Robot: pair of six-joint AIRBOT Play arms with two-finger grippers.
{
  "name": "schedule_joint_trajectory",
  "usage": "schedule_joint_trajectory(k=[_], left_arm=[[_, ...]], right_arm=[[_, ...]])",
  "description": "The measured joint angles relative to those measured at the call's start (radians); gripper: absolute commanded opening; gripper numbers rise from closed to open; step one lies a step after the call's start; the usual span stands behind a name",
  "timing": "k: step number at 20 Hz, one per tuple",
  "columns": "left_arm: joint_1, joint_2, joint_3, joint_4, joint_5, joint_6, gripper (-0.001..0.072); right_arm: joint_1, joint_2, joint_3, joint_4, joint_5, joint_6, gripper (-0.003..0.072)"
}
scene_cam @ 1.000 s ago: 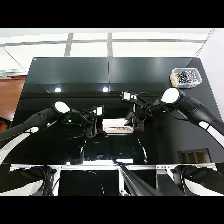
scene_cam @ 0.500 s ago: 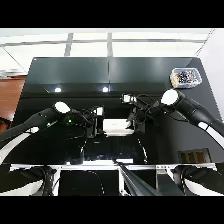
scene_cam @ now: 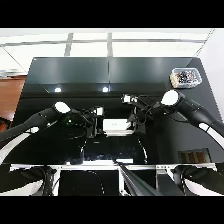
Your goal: Fold the box and place the chain.
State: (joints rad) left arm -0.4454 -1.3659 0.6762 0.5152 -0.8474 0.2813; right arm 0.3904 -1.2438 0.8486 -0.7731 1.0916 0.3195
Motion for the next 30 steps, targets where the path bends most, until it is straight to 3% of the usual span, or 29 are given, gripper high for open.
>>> schedule_joint_trajectory(k=[1, 2, 5, 8, 11, 13, 17, 22, 26, 29, 30], left_arm=[[0.0, 0.0, 0.0, 0.0, 0.0, 0.0, 0.0444], [0.0, 0.0, 0.0, 0.0, 0.0, 0.0, 0.0444], [0.0, 0.0, 0.0, 0.0, 0.001, 0.0, 0.0444], [0.0, 0.0, 0.0, 0.0, 0.001, 0.0, 0.0444], [0.0, 0.0, 0.0, 0.0, 0.001, -0.001, 0.0444], [0.0, 0.0, 0.0, 0.0, 0.0, -0.001, 0.0444], [0.0, 0.0, 0.0, 0.0, 0.001, 0.0, 0.0444], [0.0, 0.0, 0.0, 0.001, 0.003, 0.0, 0.0446], [0.0, 0.0, 0.0, -0.004, 0.001, -0.003, 0.0445], [0.002, 0.001, 0.002, 0.0, 0.0, -0.003, 0.0451], [0.005, 0.002, 0.004, 0.0, 0.001, -0.003, 0.0613]], right_arm=[[-0.014, 0.015, 0.007, 0.007, 0.007, 0.041, 0.0029], [-0.035, 0.032, 0.012, 0.006, 0.036, 0.103, 0.0013], [-0.106, 0.057, -0.005, 0.025, 0.145, 0.297, 0.0013], [-0.144, 0.057, -0.08, 0.184, 0.187, 0.404, 0.0013], [-0.13, 0.035, -0.145, 0.376, 0.114, 0.461, 0.0013], [-0.095, 0.016, -0.167, 0.426, 0.033, 0.509, 0.0013], [-0.046, -0.017, -0.184, 0.372, -0.09, 0.632, 0.0013], [-0.029, -0.037, -0.188, 0.29, -0.148, 0.758, 0.0013], [-0.051, -0.002, -0.142, 0.211, -0.117, 0.733, 0.0013], [-0.119, 0.093, -0.061, 0.166, -0.016, 0.716, 0.0013], [-0.151, 0.13, -0.038, 0.143, 0.019, 0.714, 0.0013]])
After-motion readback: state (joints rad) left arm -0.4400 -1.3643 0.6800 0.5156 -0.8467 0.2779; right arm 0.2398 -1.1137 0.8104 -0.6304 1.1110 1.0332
